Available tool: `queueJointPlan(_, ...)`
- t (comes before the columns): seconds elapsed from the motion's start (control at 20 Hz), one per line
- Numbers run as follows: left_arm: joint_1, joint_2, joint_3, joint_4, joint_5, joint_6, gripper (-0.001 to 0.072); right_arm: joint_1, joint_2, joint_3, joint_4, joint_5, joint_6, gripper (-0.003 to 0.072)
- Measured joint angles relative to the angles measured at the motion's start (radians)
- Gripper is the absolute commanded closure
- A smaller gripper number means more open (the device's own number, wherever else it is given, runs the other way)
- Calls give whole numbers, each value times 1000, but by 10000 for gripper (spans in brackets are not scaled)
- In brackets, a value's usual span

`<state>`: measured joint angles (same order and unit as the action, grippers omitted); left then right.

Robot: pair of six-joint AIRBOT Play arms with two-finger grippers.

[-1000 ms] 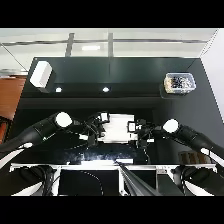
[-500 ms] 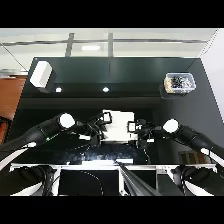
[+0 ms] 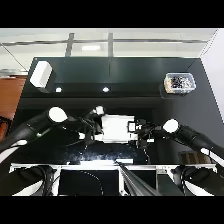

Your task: Fold the box and place the chain.

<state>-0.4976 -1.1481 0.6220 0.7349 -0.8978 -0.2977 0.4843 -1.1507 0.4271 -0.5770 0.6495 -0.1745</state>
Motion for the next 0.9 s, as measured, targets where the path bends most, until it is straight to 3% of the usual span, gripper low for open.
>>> queueJointPlan(0.2, 305, 99, 11, 44, -156, -218, 685, 0, 0, 0, 0, 0, 0, 484)
queueJointPlan(0.4, 612, 137, -11, 61, -226, -483, 686, 0, 0, 0, 0, 0, 1, 484)
queueJointPlan(0.5, 707, 142, -51, 40, -235, -616, 686, 0, 0, 0, 0, 0, 1, 484)
queueJointPlan(0.65, 755, 117, -135, 26, -246, -782, 686, 0, 0, 0, 0, 0, 1, 485)
queueJointPlan(0.9, 677, 27, -229, -13, -248, -902, 686, 0, 0, 0, 0, 0, 2, 484)
